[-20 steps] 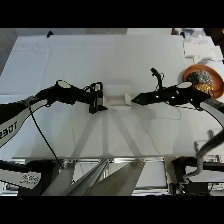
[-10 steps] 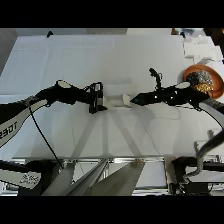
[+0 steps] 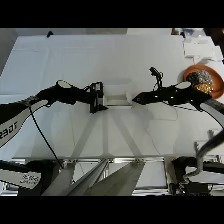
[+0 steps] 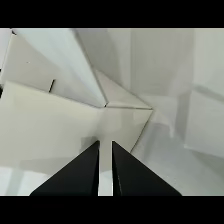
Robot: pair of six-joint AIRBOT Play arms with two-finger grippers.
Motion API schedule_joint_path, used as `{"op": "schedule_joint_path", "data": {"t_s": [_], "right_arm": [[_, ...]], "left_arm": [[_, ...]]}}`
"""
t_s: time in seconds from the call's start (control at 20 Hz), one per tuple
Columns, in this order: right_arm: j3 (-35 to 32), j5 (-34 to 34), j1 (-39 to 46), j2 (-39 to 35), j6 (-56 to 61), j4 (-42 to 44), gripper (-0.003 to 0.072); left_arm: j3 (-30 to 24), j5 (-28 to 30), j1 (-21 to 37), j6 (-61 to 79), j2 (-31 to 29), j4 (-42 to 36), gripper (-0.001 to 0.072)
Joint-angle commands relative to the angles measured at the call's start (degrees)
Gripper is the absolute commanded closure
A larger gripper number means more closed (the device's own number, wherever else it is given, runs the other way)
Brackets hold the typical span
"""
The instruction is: Fold the box and place the chain.
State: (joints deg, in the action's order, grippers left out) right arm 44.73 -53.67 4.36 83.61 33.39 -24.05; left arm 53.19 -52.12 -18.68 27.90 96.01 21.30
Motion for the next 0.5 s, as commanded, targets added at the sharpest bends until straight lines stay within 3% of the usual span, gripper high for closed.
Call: {"op": "schedule_joint_path", "data": {"t_s": [0.0, 0.35, 0.45], "right_arm": [[0.02, -1.11, 1.25, -1.07, 1.25, -1.49, 0.0606], [0.02, -5.07, 1.49, -1.09, -0.28, -1.44, 0.0556], [0.02, -7.23, 1.49, -1.11, -1.86, -0.68, 0.0497]], "left_arm": [[0.02, -0.22, 0.02, 0.13, -0.02, 0.15, 0.0495], [0.02, -0.22, 0.02, 0.13, -0.02, 0.15, 0.0495], [0.02, -0.22, 0.02, 0.13, -0.02, 0.15, 0.0495]]}}
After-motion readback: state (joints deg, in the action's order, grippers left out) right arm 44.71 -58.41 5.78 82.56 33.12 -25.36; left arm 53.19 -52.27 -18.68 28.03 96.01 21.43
